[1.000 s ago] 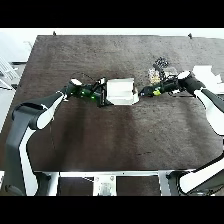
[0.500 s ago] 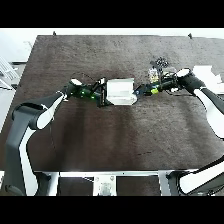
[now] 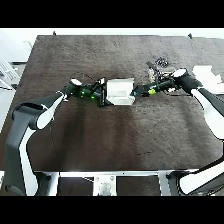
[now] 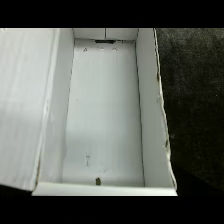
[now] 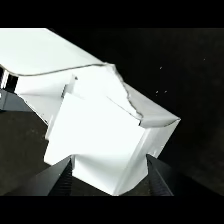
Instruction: Fold the box and place the chain.
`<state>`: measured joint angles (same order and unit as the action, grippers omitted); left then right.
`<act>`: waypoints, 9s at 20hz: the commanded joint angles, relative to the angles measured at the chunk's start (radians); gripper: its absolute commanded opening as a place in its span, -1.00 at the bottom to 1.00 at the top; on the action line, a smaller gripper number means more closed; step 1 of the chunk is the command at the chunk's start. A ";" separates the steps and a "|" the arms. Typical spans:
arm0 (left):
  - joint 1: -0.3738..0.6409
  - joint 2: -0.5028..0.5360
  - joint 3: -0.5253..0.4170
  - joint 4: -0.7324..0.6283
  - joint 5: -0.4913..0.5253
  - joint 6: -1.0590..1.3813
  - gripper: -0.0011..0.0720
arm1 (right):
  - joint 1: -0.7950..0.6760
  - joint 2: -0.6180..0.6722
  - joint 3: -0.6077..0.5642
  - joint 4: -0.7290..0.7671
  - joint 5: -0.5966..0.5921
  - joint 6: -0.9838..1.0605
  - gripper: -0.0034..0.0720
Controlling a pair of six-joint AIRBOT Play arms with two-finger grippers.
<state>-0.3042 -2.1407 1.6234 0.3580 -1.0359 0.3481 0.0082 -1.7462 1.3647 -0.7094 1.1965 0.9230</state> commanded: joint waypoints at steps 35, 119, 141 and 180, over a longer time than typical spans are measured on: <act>0.000 0.000 0.001 -0.003 -0.021 0.000 -0.22 | 0.272 -0.043 0.155 -0.685 -0.126 0.704 0.42; 0.000 0.000 0.001 -0.003 -0.020 0.000 -0.22 | -0.095 -0.155 0.378 -0.680 -0.238 0.427 0.23; 0.000 0.000 0.001 -0.003 -0.019 0.000 -0.22 | -0.097 -0.050 0.522 -0.589 -0.225 0.405 -0.88; 0.000 0.000 0.001 -0.003 -0.020 0.000 -0.22 | 0.322 0.454 0.313 -0.607 -0.115 0.322 -0.88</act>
<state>-0.3038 -2.1410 1.6234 0.3550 -1.0557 0.3477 0.3218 -1.2930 1.6817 -1.3178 1.0992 1.2465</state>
